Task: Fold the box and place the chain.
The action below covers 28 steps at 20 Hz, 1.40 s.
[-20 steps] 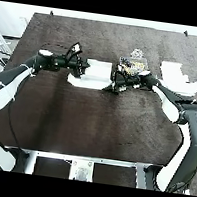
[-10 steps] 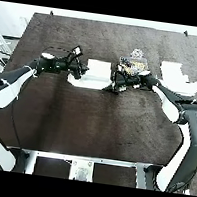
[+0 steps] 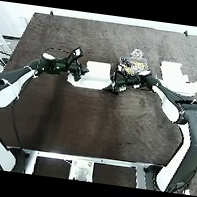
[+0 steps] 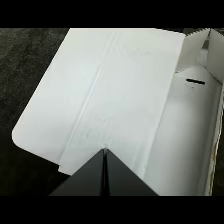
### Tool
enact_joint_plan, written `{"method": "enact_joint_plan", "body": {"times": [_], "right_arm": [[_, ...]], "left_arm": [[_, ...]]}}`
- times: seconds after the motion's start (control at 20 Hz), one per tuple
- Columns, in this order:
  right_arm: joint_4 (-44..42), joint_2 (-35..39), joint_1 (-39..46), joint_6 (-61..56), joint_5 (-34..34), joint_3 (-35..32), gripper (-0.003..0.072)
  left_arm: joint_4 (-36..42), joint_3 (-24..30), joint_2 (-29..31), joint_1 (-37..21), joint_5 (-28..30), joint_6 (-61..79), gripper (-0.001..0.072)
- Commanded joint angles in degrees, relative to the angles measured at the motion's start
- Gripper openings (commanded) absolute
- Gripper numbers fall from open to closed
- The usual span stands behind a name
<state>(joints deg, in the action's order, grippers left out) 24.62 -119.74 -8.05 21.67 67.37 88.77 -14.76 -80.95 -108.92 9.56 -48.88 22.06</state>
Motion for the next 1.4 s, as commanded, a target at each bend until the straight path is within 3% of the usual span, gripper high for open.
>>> {"method": "enact_joint_plan", "body": {"times": [0.0,0.4,0.65,0.7,0.75,0.85,0.95,1.1,1.35], "right_arm": [[0.0,-0.04,-0.07,0.0,0.0,-0.02,0.0507],[0.0,-0.04,-0.07,0.0,0.0,-0.02,0.0506],[0.02,-0.04,-0.07,0.0,0.0,-0.02,0.0506],[0.0,-0.04,-0.07,0.0,0.0,-0.02,0.0506],[0.0,-0.04,-0.07,0.0,0.0,-0.02,0.0506],[0.0,-0.04,-0.07,0.0,-0.02,-0.02,0.0506],[0.0,-0.04,-0.07,0.0,-0.02,-0.02,0.0507],[0.0,-0.04,-0.07,0.0,0.0,-0.02,0.0506],[0.0,-0.04,-0.07,0.0,0.0,-0.02,0.0506]], "left_arm": [[-1.66,0.02,-0.02,0.04,-0.17,-0.66,0.0018],[-2.67,-1.25,3.98,-0.48,0.46,1.99,0.002],[-8.94,-1.33,10.23,-4.22,-4.35,-1.38,0.0023],[-11.67,-1.36,10.75,-5.03,-8.98,-1.46,0.0237],[-14.49,-1.33,10.86,-5.38,-12.44,-1.92,0.0623],[-23.41,-0.9,10.8,-4.46,-15.21,-6.12,0.0657],[-30.45,0.15,10.75,-2.71,-12.55,-9.77,0.0657],[-30.75,0.83,10.16,-1.22,-9.66,-10.47,0.0656],[-29.51,0.79,5.97,-1.14,-10.95,-10.82,0.0656]]}}
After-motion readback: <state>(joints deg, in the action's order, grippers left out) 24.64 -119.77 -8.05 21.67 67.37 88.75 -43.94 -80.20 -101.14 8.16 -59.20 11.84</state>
